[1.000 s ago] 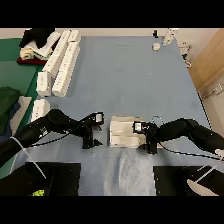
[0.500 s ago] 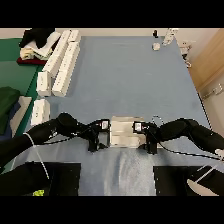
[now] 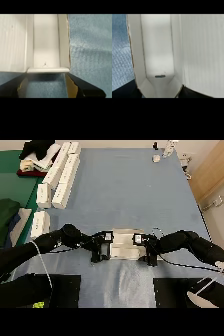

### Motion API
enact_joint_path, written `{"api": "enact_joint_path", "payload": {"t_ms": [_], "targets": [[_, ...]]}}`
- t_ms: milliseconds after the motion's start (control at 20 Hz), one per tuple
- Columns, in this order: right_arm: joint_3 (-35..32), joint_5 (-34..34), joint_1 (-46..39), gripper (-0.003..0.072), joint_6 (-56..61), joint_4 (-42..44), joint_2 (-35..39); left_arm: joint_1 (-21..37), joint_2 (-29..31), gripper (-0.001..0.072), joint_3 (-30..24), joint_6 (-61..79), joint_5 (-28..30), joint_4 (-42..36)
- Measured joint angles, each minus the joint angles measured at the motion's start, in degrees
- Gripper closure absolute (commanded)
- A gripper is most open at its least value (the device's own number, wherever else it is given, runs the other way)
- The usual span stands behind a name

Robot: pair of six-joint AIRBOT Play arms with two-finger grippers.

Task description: Fold the box.

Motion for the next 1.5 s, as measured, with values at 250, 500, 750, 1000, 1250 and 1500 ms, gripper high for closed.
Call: {"api": "enact_joint_path", "payload": {"t_ms": [250, 500, 750, 1000, 1250, 1500], "targets": [[0.0, 0.0, 0.0, 0.0163, 0.0, 0.0, 0.0, -1.46, -0.61, 0.0017, 0.24, 0.35, 0.98, -0.28], [0.0, 0.0, 0.0, 0.0163, 0.0, 0.0, 0.0, -2.27, -0.76, 0.0017, 0.33, 0.13, 2.47, -0.44], [0.02, 0.0, 0.0, 0.0163, 0.0, 0.0, 0.0, -3.67, -0.96, 0.0017, 0.42, -1.79, 5.07, -0.37], [0.0, 0.0, 0.0, 0.0163, 0.02, 0.02, 0.0, -4.39, -1.11, 0.0018, 0.52, -2.95, 5.92, 0.61], [0.0, 0.0, 0.0, 0.0163, 0.0, 0.0, 0.0, -4.59, -1.11, 0.0066, 0.52, -3.3, 6.03, 1.01], [0.0, 0.0, 0.0, 0.0163, 0.02, 0.0, 0.0, -4.63, -1.11, 0.0143, 0.52, -3.52, 5.68, 1.05]]}}
